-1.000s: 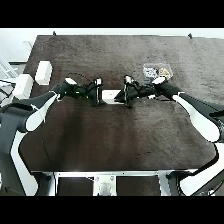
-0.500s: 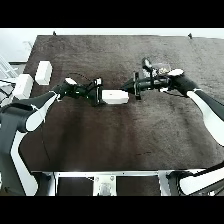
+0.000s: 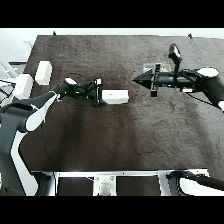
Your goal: Fold the box and place the chain.
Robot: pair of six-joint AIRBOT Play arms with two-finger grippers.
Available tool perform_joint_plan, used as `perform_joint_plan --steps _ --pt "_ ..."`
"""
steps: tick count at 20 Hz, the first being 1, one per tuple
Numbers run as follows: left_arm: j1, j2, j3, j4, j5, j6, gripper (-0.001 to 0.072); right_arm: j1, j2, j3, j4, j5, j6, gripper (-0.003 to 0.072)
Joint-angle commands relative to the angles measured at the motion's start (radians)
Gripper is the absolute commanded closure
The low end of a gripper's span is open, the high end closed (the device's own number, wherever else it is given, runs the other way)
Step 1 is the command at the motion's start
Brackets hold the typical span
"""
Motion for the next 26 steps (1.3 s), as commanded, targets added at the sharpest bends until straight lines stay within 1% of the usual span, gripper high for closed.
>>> perform_joint_plan --steps 1,4,6,7,8,9,12,16,18,21,23,26 --pt "0.000 0.001 0.000 -0.002 -0.005 0.000 0.0181 -0.023 0.105 -0.110 0.001 -0.081 0.024 0.0673" --pt "0.000 0.001 0.000 -0.004 -0.011 0.000 0.0181 -0.027 0.138 -0.180 0.001 -0.090 0.038 0.0673" --pt "0.000 0.001 0.001 -0.019 -0.011 -0.001 0.0183 -0.027 0.142 -0.204 0.001 -0.091 0.038 0.0673" --pt "0.000 0.003 0.001 -0.025 -0.014 -0.007 0.0235 -0.027 0.142 -0.211 0.001 -0.091 0.039 0.0673" --pt "0.003 0.013 0.001 -0.017 -0.015 -0.035 0.0565 -0.028 0.142 -0.214 0.001 -0.091 0.042 0.0673" --pt "0.007 0.028 0.001 -0.016 -0.023 -0.037 0.0685 -0.028 0.142 -0.214 0.001 -0.090 0.047 0.0673" --pt "0.026 0.105 0.001 -0.031 -0.035 -0.143 0.0688 -0.030 0.144 -0.214 0.000 -0.091 0.053 0.0673" --pt "0.090 0.275 0.000 -0.031 -0.026 -0.313 0.0691 -0.044 0.144 -0.214 0.001 -0.091 0.057 0.0673" --pt "0.142 0.372 0.000 -0.027 0.004 -0.419 0.0692 -0.054 0.144 -0.214 0.001 -0.091 0.058 0.0673" --pt "0.229 0.530 -0.018 0.026 0.097 -0.574 0.0693 -0.069 0.144 -0.215 0.001 -0.091 0.064 0.0673" --pt "0.282 0.651 -0.091 0.052 0.204 -0.637 0.0693 -0.078 0.144 -0.220 0.001 -0.091 0.065 0.0673" --pt "0.348 0.832 -0.266 0.052 0.338 -0.684 0.0693 -0.079 0.143 -0.220 0.001 -0.091 0.076 0.0673"
